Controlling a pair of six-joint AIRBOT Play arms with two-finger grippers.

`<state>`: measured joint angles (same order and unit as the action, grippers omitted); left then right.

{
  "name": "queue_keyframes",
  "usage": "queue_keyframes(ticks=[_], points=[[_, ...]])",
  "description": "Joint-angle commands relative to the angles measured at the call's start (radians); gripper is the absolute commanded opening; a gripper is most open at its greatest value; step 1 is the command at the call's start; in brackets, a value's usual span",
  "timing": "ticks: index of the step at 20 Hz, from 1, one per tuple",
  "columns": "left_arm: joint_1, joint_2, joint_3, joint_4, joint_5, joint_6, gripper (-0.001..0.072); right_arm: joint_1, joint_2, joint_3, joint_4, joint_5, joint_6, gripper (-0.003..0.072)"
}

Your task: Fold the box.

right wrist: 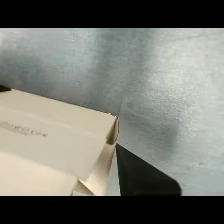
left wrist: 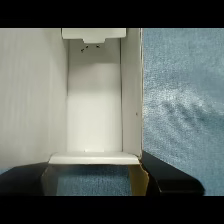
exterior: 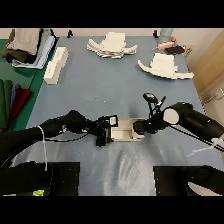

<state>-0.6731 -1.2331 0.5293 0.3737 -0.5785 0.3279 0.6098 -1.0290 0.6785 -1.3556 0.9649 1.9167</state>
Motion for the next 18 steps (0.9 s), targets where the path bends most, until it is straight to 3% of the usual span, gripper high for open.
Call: queue_keyframes(ticks=[1,5,11,13,16,18], points=[[0.0,0.0,0.001,0.0,0.0,0.0,0.0521,0.121,-0.096,0.075,-0.164,0.069,0.222,0.0369],[0.0,0.0,0.001,0.0,0.0,0.0,0.0521,0.178,-0.207,0.138,-0.274,0.174,0.394,0.0369],[0.0,0.0,0.001,0.0,0.0,0.0,0.0521,0.178,-0.237,0.153,-0.328,0.176,0.512,0.0336],[0.0,0.0,0.001,0.0,0.0,0.0,0.0521,0.178,-0.237,0.153,-0.344,0.179,0.521,0.0259],[0.0,0.0,0.001,0.0,0.0,0.0,0.0521,0.182,-0.237,0.153,-0.351,0.179,0.521,0.0001],[0.0,0.0,0.001,0.0,0.0,0.0,0.0521,0.184,-0.237,0.153,-0.35,0.179,0.521,-0.0001]])
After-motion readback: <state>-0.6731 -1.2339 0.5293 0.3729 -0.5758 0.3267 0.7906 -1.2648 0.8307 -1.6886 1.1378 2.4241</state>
